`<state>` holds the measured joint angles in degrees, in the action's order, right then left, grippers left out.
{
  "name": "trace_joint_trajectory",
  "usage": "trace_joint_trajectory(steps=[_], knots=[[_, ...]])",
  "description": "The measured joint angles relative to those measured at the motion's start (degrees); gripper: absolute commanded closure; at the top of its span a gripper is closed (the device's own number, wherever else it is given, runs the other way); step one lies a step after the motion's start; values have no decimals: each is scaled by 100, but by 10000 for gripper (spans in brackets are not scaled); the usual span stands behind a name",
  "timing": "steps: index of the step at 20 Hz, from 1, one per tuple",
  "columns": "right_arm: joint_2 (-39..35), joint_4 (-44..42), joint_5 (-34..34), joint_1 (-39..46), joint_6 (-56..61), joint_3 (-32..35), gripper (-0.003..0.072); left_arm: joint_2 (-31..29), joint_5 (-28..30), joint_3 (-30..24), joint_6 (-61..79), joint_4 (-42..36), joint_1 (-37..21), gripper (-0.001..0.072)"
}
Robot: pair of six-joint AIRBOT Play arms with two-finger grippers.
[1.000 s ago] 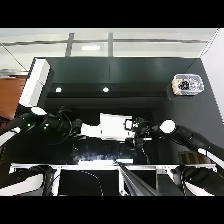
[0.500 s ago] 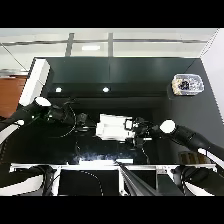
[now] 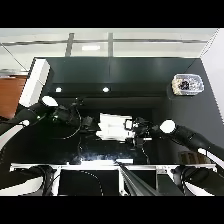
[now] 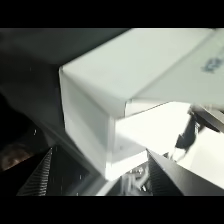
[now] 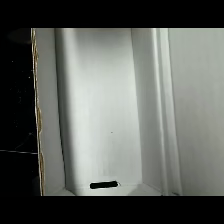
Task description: Fold the box and place the chain.
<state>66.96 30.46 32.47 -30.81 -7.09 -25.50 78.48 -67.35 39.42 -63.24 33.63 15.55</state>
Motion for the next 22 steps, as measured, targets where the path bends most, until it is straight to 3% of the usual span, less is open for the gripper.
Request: trace_joint_trajectory(steps=[7,22], knots=[[-2,0,0,0,0,0,579,-319,1001,0,-660,210,616,41],[-2,0,-2,0,2,0,579,-431,1038,199,-1694,831,955,41]])
